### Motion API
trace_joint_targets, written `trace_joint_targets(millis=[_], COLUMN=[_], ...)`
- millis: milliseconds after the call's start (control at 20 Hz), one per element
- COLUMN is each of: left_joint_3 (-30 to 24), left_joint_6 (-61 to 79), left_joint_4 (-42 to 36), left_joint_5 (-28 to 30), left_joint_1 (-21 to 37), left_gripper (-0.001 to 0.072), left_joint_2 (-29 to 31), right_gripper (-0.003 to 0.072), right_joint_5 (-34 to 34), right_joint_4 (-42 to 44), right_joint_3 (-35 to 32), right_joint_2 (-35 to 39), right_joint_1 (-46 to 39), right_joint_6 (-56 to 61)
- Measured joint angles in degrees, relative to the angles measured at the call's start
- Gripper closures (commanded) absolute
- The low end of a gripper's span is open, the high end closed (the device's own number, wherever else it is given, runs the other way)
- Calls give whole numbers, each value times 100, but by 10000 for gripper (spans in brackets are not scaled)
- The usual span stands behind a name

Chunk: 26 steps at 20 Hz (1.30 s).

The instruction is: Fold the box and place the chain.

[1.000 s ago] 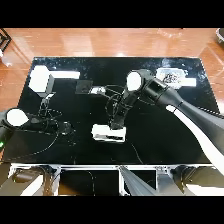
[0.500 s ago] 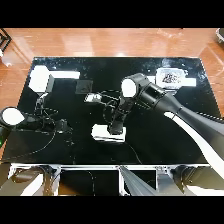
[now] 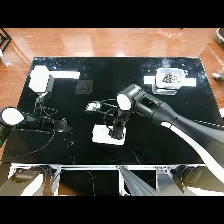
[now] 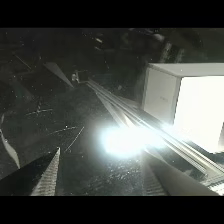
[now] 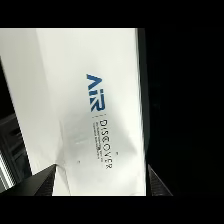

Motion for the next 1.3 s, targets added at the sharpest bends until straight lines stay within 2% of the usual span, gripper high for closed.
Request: trace_joint_targets(millis=[850, 1300], left_joint_3=[0, 0], left_joint_6=[-2, 7], left_joint_4=[2, 20], left_joint_5=[68, 59], left_joint_1=[7, 275], left_gripper=[123, 123], left_joint_2=[0, 0], right_gripper=[-10, -10], right_joint_5=[-328, -387], right_joint_4=[-1414, -1585], right_joint_3=[-39, -308], right_joint_2=[343, 407], right_joint_1=[1058, 1250], right_joint_6=[1384, 1657])
